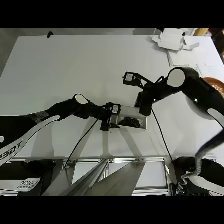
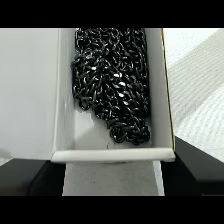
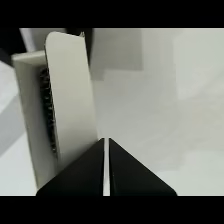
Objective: Fold the box and place the chain.
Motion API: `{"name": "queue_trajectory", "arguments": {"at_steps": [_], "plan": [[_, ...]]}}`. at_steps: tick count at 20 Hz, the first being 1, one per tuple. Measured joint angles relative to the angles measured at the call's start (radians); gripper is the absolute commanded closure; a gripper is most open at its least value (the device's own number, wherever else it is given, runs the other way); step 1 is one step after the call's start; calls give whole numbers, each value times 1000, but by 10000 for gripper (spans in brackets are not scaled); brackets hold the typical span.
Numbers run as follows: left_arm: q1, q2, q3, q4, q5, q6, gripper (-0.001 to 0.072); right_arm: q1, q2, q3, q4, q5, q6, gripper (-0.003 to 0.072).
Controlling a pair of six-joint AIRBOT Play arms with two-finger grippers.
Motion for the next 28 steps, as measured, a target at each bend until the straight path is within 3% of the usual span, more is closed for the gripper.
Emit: {"name": "queue_trajectory", "arguments": {"at_steps": [1,3,6,15,28], "plan": [[0,0,0,0,0,0,277,11,2,-8,3,6,4,611],[0,0,0,0,0,0,277,37,8,-28,9,10,8,453],[0,0,0,0,0,0,277,71,39,-78,14,-39,12,389],[0,0,0,0,0,-3,277,179,111,-204,-10,-188,-16,388],[0,0,0,0,0,0,277,241,176,-247,-63,-193,-22,389]]}}
